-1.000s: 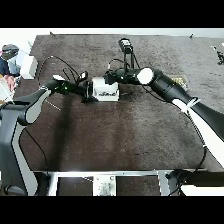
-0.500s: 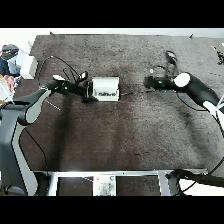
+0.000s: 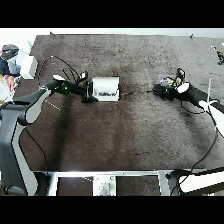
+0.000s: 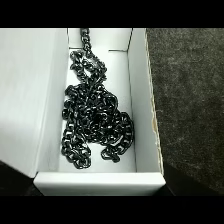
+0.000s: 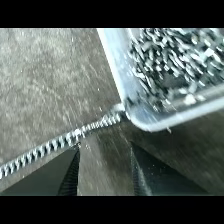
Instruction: Fold the box and place the chain.
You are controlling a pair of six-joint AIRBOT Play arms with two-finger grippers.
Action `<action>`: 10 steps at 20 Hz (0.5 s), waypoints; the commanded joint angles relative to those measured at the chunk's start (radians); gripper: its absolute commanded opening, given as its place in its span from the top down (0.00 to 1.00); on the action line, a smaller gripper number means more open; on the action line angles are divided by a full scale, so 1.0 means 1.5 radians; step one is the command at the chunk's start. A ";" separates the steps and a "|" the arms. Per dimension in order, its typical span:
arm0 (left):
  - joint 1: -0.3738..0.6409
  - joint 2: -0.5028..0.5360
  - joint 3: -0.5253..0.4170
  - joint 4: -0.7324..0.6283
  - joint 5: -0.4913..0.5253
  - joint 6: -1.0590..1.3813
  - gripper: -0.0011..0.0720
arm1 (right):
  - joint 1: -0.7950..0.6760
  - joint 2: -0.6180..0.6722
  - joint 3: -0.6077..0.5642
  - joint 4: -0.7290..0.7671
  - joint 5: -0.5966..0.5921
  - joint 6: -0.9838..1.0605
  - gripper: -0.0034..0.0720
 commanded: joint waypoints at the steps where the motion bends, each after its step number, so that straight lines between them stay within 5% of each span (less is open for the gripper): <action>1: 0.001 0.000 0.000 0.000 0.000 0.000 0.43 | 0.016 -0.044 0.030 0.016 -0.062 -0.004 0.60; 5: 0.001 0.000 0.000 0.000 0.000 0.000 0.43 | 0.048 -0.040 0.034 0.016 -0.071 -0.025 0.94; 10: 0.001 0.000 0.000 0.000 0.000 0.000 0.43 | 0.130 0.049 0.034 0.016 -0.025 -0.047 0.95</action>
